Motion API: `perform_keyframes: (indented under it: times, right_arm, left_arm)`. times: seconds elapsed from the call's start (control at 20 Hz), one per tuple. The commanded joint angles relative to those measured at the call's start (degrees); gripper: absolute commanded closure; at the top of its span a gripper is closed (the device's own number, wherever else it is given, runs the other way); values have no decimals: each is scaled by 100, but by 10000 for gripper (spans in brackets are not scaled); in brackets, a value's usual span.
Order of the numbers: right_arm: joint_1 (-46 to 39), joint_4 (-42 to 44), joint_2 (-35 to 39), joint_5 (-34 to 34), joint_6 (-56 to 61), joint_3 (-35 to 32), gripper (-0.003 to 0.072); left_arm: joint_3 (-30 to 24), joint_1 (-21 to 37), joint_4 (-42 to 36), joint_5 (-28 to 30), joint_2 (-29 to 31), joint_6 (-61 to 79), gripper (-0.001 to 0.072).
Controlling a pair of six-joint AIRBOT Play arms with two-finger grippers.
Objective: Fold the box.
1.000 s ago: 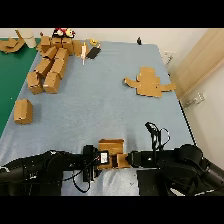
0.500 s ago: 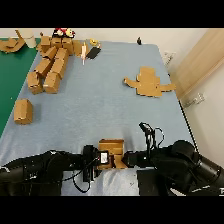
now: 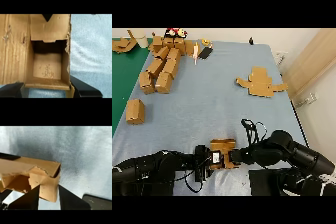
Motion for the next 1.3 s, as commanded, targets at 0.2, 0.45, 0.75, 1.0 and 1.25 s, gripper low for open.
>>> perform_keyframes:
  times: [0.2, 0.45, 0.75, 1.0, 1.25]
  right_arm:
    - [728, -662, -1307, -461, 1272, 769, 331]
    - [756, -546, -1812, -754, 1611, 942, 331]
    - [754, -507, -2223, -876, 1910, 973, 332]
    - [754, -623, -2308, -901, 1945, 973, 541]
    - [754, -549, -2312, -807, 1875, 975, 688]
  left_arm:
    - [0, 2, 2, 2, 2, 4, 226]
    - [0, 2, 2, 2, 2, 4, 226]
    - [0, 2, 2, 2, 2, 4, 226]
    - [0, 2, 2, 2, 2, 4, 225]
    - [0, 2, 2, 2, 2, 4, 225]
